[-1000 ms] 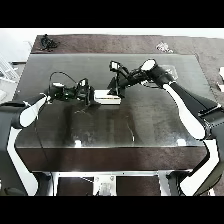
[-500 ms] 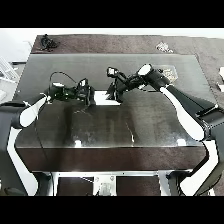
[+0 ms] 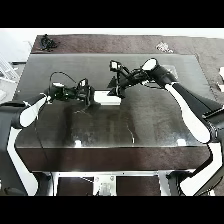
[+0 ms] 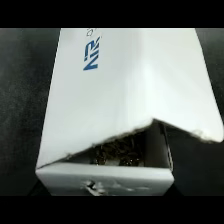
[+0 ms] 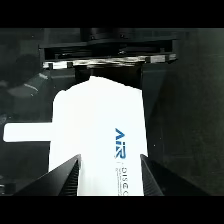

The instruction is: Fold the box and place the chain.

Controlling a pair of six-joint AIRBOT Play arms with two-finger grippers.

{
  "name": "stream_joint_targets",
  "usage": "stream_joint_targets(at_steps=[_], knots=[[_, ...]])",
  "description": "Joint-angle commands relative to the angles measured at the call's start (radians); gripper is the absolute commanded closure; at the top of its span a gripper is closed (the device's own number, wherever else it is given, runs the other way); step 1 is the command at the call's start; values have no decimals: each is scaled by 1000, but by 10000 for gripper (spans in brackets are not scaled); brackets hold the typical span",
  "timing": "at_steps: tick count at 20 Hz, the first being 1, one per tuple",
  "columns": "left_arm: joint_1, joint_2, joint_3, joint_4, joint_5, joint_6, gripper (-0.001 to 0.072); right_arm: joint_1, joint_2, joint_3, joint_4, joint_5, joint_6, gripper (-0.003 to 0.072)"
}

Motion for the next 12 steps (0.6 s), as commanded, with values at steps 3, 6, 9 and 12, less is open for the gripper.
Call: stream_joint_targets(at_steps=[3,6,9,12], knots=[[1,0,0,-1,2,0,248,2,7,-30,2,-1,7,222],[1,0,0,-1,2,0,248,2,7,-66,-1,-47,0,223],[1,0,0,-1,2,0,248,2,7,-85,0,-145,-2,223],[1,0,0,-1,2,0,248,2,7,-84,3,-196,-2,223]])
